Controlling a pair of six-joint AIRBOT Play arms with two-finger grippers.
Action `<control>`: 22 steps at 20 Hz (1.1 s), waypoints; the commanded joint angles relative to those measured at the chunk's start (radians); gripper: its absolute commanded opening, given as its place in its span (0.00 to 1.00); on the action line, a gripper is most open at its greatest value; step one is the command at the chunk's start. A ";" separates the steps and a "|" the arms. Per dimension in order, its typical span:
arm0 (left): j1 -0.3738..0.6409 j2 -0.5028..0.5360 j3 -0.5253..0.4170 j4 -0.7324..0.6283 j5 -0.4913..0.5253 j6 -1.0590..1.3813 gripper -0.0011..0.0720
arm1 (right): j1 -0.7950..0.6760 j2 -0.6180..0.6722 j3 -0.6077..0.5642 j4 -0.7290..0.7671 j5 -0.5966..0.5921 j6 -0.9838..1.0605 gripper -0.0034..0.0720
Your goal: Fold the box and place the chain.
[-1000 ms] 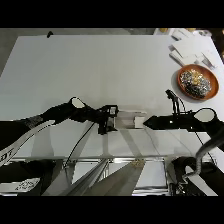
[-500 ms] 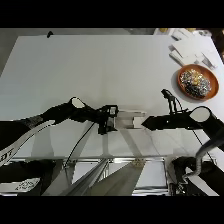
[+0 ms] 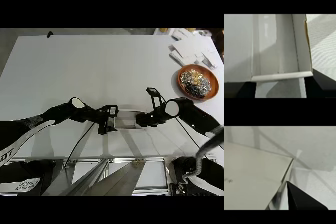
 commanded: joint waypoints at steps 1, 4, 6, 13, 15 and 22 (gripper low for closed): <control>0.000 0.001 0.000 0.000 -0.001 0.000 0.55 | 0.054 -0.048 0.020 -0.174 -0.006 0.221 0.38; 0.000 0.001 0.000 0.000 0.000 0.000 0.55 | 0.073 -0.051 0.022 -0.240 -0.011 0.328 0.38; 0.000 0.001 0.000 0.000 0.000 0.000 0.55 | 0.079 -0.051 0.026 -0.242 -0.018 0.341 0.27; 0.000 0.001 0.000 0.000 0.000 0.000 0.55 | 0.145 -0.079 0.027 -0.241 -0.041 0.349 0.06; 0.000 0.001 0.000 0.000 0.000 0.000 0.55 | 0.145 -0.093 0.027 -0.242 -0.034 0.348 0.12; 0.000 0.001 0.000 0.000 -0.003 0.000 0.55 | 0.145 -0.095 0.027 -0.243 -0.034 0.348 0.06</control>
